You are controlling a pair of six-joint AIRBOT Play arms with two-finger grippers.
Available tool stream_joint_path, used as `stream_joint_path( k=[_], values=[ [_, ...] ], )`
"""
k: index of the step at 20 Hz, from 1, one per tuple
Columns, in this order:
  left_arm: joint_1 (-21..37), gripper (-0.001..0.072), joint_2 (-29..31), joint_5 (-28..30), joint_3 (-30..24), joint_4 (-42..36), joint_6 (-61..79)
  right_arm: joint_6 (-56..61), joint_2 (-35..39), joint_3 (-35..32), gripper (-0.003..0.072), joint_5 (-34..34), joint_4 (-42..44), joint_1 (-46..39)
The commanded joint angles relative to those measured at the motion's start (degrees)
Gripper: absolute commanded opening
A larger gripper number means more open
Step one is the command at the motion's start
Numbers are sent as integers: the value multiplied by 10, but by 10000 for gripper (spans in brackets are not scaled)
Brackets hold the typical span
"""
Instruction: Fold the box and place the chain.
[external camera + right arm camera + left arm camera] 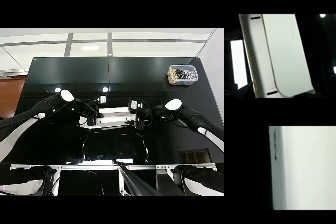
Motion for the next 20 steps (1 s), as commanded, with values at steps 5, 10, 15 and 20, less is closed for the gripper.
stream_joint_path(
  k=[5, 10, 15, 20],
  values=[
    [0, 29, 0, 0, 0, 0, 0, 36, -35, 22, 635, 17, -76, 11],
    [0, 29, 0, 0, 0, 0, 0, 52, -47, 22, 635, 14, -81, 40],
    [0, 29, 0, 0, 0, 0, 0, 87, -55, 22, 635, -6, -110, 40],
    [0, 29, 0, 0, 0, 0, 0, 93, -67, 22, 635, -8, -110, 40]
  ],
)
